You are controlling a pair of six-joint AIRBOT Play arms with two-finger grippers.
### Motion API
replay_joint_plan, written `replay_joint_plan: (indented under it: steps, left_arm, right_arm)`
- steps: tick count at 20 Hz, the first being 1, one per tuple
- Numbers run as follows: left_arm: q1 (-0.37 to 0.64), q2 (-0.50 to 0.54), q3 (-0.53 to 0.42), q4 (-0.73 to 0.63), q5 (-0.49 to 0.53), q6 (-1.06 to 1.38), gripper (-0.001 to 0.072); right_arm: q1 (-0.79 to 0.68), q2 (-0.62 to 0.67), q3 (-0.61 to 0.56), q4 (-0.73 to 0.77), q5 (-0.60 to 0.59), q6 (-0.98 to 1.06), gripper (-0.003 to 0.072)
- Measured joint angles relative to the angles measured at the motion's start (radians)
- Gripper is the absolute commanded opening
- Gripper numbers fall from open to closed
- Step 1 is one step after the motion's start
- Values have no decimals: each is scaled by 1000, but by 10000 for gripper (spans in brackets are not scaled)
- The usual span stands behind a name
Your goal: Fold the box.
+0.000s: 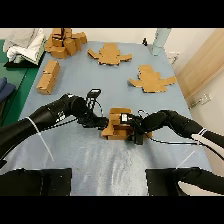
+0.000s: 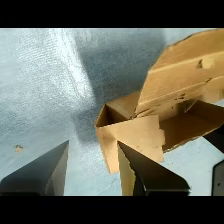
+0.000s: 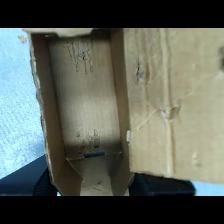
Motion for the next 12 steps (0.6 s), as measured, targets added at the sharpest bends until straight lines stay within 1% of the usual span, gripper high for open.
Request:
replay_joint_plan:
  steps: [3, 8, 12]
  left_arm:
    - [0, -14, 0, -34, 22, 34, 461]
    - [0, -30, -1, -172, 52, 147, 461]
    - [-18, -38, -1, -217, 63, 179, 462]
  right_arm:
    - [0, 0, 0, 0, 0, 0, 518]
    - [0, 0, 0, 0, 0, 0, 518]
    - [0, 0, 0, 0, 0, 0, 518]
